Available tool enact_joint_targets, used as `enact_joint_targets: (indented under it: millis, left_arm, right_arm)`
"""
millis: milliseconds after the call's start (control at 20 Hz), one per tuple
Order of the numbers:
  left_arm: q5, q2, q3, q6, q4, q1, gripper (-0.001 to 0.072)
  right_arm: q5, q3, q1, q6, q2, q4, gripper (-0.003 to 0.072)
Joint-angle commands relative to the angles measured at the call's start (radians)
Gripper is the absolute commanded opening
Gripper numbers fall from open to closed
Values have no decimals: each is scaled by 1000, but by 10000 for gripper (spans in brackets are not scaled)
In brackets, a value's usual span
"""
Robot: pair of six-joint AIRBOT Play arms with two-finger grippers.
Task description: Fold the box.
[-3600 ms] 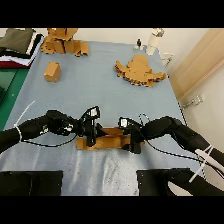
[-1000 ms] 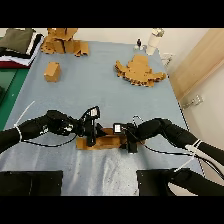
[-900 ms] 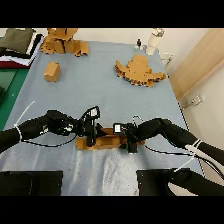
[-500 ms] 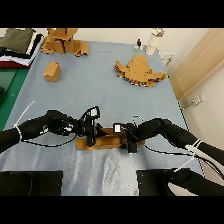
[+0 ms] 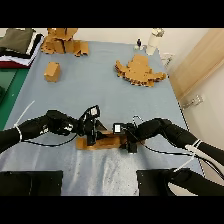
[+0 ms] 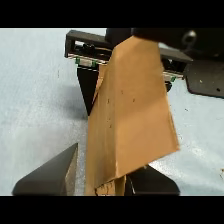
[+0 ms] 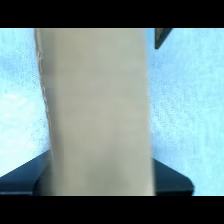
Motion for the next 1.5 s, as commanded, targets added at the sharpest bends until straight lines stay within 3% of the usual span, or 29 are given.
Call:
enact_joint_targets:
  millis: [0,150,250,400,450,500,600,650,850,1000,1100,1450]
  left_arm:
    - [3,12,3,-117,29,14,391]
    - [-9,94,3,-448,259,78,683]
    - [-69,181,3,-734,505,131,684]
    - [-269,322,3,-1200,801,174,653]
    - [-346,351,2,-1397,837,169,367]
    - [-414,364,-5,-1524,829,159,27]
    - [-474,368,-64,-1662,691,89,11]
    - [-430,368,-112,-1658,560,35,11]
    - [54,364,-291,-1389,-195,-219,11]
    - [139,335,-296,-1068,-641,-281,11]
    - [195,293,-287,-1016,-729,-280,11]
    - [417,127,-112,-937,-721,-280,11]
  right_arm:
    - [0,0,0,-1,0,0,500]
    - [-1,0,0,-1,0,0,500]
    - [-1,0,0,-1,0,0,500]
    - [-1,0,0,-1,0,0,501]
    - [-1,0,0,-1,0,0,501]
    - [-1,0,0,0,0,0,501]
    - [-1,0,0,0,0,0,501]
    - [-1,0,0,0,0,0,501]
    - [0,0,0,0,0,0,501]
    - [0,0,0,0,0,1,501]
    - [-4,0,0,0,0,6,501]
    - [-4,0,0,0,0,19,501]
